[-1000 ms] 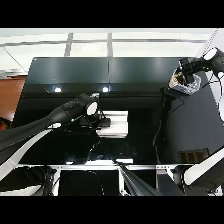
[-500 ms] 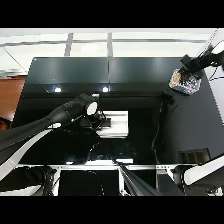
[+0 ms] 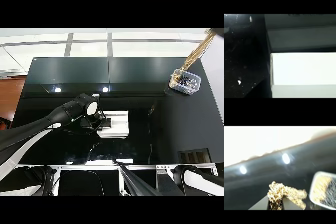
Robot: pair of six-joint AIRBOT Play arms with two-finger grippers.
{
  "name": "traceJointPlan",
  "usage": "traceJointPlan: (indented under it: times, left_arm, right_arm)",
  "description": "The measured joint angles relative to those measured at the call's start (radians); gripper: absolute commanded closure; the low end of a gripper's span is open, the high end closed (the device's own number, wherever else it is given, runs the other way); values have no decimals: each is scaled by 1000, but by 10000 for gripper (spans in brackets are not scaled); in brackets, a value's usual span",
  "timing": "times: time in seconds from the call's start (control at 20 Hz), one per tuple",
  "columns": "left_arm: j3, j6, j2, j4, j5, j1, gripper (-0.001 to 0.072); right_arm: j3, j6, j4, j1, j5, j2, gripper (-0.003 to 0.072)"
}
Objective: Fold the box and place the chain.
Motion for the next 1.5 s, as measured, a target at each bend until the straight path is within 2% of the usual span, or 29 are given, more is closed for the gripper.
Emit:
traceJointPlan:
  times: [0.15, 0.35, 0.55, 0.7, 0.85, 1.05, 1.45, 1.5]
  left_arm:
    - [0, 0, 0, 0, 0, 0, 682]
    - [0, 0, 0, 1, 15, 0, 683]
    - [0, 0, 0, 3, 20, 0, 682]
    - [0, 0, 0, 3, 19, 0, 683]
    - [0, 0, 0, 3, 19, 0, 682]
    - [0, 0, 0, 3, 19, 0, 682]
    - [0, 0, 0, 3, 19, 0, 682]
    - [0, 0, 0, 3, 19, 0, 682]
  right_arm:
    - [0, -50, 84, 0, 50, 123, 663]
    - [-16, -119, 198, 24, 235, 217, 663]
    - [-130, -184, 257, 174, 348, 293, 662]
    - [-253, -202, 280, 328, 355, 322, 662]
    - [-373, -209, 290, 480, 270, 332, 662]
    - [-521, -212, 297, 632, 87, 325, 662]
    - [-863, -192, 273, 747, -218, 288, 650]
    - [-893, -190, 270, 752, -240, 283, 473]
